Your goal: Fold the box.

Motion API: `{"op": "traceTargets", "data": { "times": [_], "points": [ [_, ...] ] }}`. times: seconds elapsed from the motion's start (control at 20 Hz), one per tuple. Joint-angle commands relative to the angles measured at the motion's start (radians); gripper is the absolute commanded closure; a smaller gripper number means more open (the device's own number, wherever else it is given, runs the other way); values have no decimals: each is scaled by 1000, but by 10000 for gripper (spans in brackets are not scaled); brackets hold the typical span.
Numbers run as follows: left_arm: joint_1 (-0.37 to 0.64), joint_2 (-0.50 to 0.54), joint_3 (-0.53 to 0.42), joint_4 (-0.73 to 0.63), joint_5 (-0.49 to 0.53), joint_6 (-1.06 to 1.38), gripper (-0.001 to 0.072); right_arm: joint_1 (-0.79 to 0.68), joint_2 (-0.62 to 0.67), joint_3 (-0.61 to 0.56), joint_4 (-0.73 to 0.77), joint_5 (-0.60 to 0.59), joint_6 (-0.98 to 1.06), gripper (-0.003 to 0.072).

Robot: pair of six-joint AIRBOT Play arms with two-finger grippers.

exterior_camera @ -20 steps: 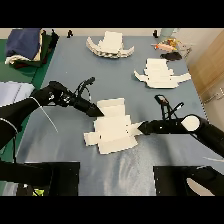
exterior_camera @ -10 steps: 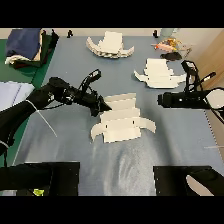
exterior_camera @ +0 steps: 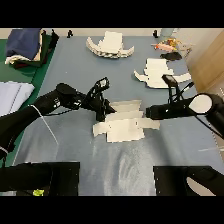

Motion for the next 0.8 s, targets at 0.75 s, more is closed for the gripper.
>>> {"op": "traceTargets", "data": {
  "times": [0.75],
  "points": [
    [-7, 0, -116, -127, 19, 267, 696, 37, -129, -133, -72, -189, 93, 684]
  ]
}}
